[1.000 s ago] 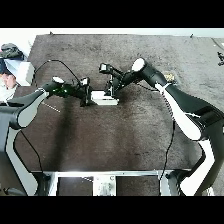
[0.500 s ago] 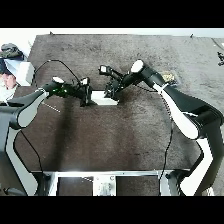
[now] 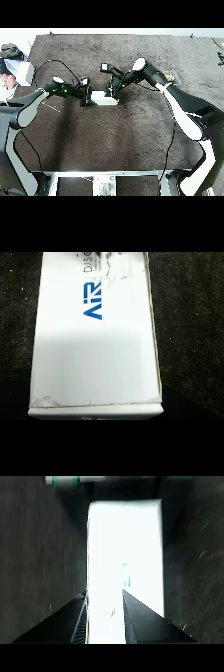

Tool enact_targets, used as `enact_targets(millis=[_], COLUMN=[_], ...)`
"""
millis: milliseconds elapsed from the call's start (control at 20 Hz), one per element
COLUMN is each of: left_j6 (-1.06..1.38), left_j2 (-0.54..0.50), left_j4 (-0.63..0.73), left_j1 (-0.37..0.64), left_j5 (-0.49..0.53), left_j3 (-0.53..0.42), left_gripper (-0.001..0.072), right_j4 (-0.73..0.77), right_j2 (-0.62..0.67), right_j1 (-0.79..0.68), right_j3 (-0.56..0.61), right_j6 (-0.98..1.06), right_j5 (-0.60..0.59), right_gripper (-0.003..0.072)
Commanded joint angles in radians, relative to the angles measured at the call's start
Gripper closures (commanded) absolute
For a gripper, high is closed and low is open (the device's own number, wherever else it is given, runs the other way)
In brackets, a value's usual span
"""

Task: Fold the box and place the chain.

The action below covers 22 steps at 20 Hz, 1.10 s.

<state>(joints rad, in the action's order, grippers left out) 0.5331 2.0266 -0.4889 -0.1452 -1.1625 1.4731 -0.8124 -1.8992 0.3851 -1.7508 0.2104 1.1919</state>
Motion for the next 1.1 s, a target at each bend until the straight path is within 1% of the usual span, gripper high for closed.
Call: enact_targets(millis=[0, 50, 100, 150, 250, 300, 400, 500, 550, 750, 1050], left_j6=[-0.002, -0.002, -0.002, -0.002, -0.002, -0.002, -0.002, -0.002, -0.002, -0.002, -0.002], left_j2=[-0.001, -0.001, -0.001, -0.001, -0.001, -0.001, -0.001, -0.001, -0.001, -0.001, -0.001], left_j4=[0.000, 0.000, 0.000, 0.000, 0.000, 0.000, 0.000, 0.000, 0.000, 0.000, 0.000], left_j1=[0.000, 0.000, 0.001, 0.000, 0.001, 0.001, 0.000, 0.001, 0.001, 0.000, 0.000], left_j5=[0.000, 0.000, 0.000, 0.000, 0.000, 0.000, 0.000, 0.000, 0.000, 0.000, 0.000], left_j3=[0.000, 0.000, 0.000, 0.000, 0.000, 0.000, 0.000, 0.000, 0.000, 0.000, 0.000], left_gripper=[0.0363, 0.0363, 0.0363, 0.0363, 0.0363, 0.0363, 0.0363, 0.0363, 0.0363, 0.0363, 0.0363], right_j4=[0.092, 0.099, 0.099, 0.098, 0.099, 0.103, 0.106, 0.106, 0.105, 0.091, 0.054], right_j2=[0.033, 0.031, 0.024, 0.011, -0.027, -0.051, -0.100, -0.137, -0.149, -0.150, -0.146], right_j1=[-0.016, -0.019, -0.024, -0.028, -0.047, -0.058, -0.072, -0.072, -0.071, -0.074, -0.077], right_j3=[0.000, 0.000, 0.001, 0.002, 0.002, 0.002, 0.002, 0.002, 0.002, 0.000, -0.001], right_j6=[-0.005, 0.005, 0.040, 0.072, 0.111, 0.135, 0.177, 0.177, 0.177, 0.176, 0.188], right_j5=[-0.004, -0.006, -0.011, -0.006, 0.014, 0.016, 0.048, 0.111, 0.122, 0.079, 0.075], right_gripper=[0.0456, 0.0457, 0.0502, 0.0613, 0.0625, 0.0676, 0.0676, 0.0676, 0.0676, 0.0676, 0.0677])
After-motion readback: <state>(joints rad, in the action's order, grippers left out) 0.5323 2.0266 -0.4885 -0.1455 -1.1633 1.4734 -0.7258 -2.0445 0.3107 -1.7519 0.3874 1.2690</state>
